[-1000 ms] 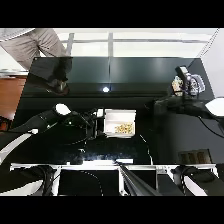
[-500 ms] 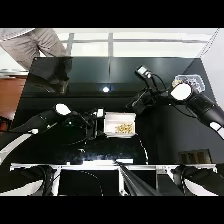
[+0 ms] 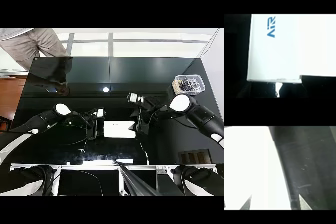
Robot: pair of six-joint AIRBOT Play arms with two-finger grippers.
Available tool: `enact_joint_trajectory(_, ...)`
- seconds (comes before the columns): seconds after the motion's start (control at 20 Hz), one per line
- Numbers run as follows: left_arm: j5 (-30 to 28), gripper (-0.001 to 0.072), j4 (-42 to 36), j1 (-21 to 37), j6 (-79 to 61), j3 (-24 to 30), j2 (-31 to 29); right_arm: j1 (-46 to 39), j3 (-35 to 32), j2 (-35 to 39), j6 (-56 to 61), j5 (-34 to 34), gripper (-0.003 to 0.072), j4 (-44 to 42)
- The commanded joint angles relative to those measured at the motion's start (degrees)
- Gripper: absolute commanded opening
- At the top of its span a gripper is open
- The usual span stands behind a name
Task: Fold the box and place the chain.
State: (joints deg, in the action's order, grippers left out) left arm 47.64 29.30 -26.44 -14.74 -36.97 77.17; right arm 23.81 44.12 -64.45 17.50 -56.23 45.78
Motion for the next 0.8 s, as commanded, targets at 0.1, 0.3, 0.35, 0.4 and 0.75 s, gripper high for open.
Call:
enact_joint_trajectory(0.1,0.0,0.054,0.0,0.0,0.0,0.0,0.0,1.3,-1.4,0.2,-8.8,0.6,0.072,-2.0)
enact_joint_trajectory(0.3,-0.1,0.054,0.5,-0.5,0.0,0.0,0.0,1.7,-1.4,0.3,-8.3,-3.9,0.072,-6.1)
enact_joint_trajectory(0.35,-0.1,0.054,0.9,-0.6,0.0,0.0,0.0,2.1,-1.5,0.3,-8.1,-3.7,0.072,-6.0)
enact_joint_trajectory(0.4,-0.1,0.054,0.9,-0.6,0.0,0.0,0.0,2.8,-1.5,0.3,-8.1,-2.6,0.072,-4.7)
enact_joint_trajectory(0.75,-0.1,0.054,0.9,-0.6,0.0,0.0,0.0,4.9,-1.5,-0.2,-4.6,6.7,0.072,1.7)
